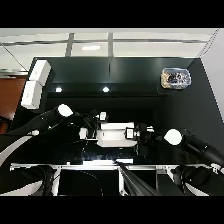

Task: Fold the box and place the chain.

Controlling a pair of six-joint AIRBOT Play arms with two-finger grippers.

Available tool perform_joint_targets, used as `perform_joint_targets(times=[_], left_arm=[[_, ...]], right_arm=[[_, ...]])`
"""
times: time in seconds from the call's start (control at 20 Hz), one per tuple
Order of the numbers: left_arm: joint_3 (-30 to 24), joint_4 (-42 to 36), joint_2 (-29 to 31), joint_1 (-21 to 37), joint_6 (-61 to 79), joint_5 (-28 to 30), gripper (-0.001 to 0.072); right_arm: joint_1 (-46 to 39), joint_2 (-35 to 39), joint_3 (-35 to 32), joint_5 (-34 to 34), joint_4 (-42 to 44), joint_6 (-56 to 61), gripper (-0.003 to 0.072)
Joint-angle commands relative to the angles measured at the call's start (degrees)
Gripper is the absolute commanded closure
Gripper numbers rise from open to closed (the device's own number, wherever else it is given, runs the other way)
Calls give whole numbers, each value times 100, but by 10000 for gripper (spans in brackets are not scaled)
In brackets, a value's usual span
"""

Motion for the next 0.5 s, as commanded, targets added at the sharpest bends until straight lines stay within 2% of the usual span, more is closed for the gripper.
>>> perform_joint_targets(times=[0.0, 0.25, 0.45], left_arm=[[-2, -4, 2, 0, -2, -24, 679], [-2, -4, 2, 0, -2, -22, 679], [-2, -4, 2, 0, -2, -22, 679]], right_arm=[[-87, 203, 168, -131, -70, 116, 67], [-570, 522, 216, 175, -280, 221, 67], [-704, 531, 227, 151, -264, 203, 68]])
